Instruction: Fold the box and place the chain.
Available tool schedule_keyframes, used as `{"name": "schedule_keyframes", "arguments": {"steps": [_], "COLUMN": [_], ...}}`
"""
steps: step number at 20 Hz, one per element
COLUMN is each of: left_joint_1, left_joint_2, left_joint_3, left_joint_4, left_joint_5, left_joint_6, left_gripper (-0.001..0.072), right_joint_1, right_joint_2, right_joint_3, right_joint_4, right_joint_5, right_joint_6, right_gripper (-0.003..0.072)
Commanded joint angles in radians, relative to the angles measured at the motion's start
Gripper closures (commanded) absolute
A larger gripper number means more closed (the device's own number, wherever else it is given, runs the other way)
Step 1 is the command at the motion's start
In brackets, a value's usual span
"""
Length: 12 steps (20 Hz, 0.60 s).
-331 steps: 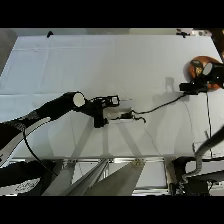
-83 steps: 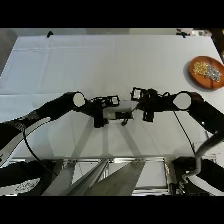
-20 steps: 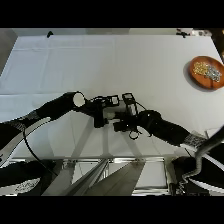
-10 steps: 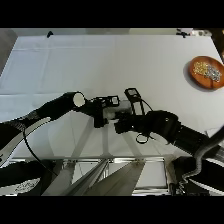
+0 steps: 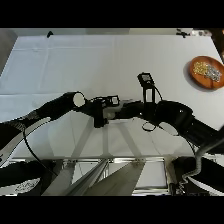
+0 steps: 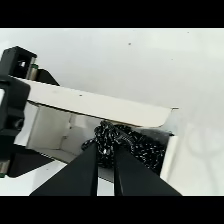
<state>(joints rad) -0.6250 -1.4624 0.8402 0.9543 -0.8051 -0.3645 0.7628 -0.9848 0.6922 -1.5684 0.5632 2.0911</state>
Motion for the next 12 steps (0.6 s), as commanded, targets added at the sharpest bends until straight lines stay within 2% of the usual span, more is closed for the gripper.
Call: {"name": "schedule_keyframes", "arguments": {"steps": [1,2,6,9,11,12], "left_joint_1": [0.000,0.000,0.000,0.000,0.000,0.000], "left_joint_2": [0.001,0.001,0.001,0.001,0.001,0.001], "left_joint_3": [0.000,0.000,0.000,0.000,0.000,0.000], "left_joint_4": [0.000,0.000,0.000,0.000,0.000,0.000], "left_joint_5": [0.000,0.000,0.000,0.000,0.000,0.000], "left_joint_6": [0.000,0.000,0.000,0.000,0.000,0.000], "left_gripper": [0.0362,0.0362,0.0362,0.0362,0.0362,0.0362], "right_joint_1": [-0.012,-0.016,-0.066,-0.171,-0.304,-0.377], "right_joint_2": [-0.019,-0.019,-0.018,0.009,0.008,0.008], "right_joint_3": [0.000,0.000,0.001,0.004,0.013,0.013], "right_joint_4": [0.011,0.027,0.112,0.169,0.294,0.366], "right_joint_5": [0.034,0.052,0.098,0.196,0.358,0.426], "right_joint_6": [-0.069,-0.100,-0.244,-0.404,-0.561,-0.643], "right_gripper": [0.0435,0.0352,0.0370,0.0539,0.0562,0.0647]}}
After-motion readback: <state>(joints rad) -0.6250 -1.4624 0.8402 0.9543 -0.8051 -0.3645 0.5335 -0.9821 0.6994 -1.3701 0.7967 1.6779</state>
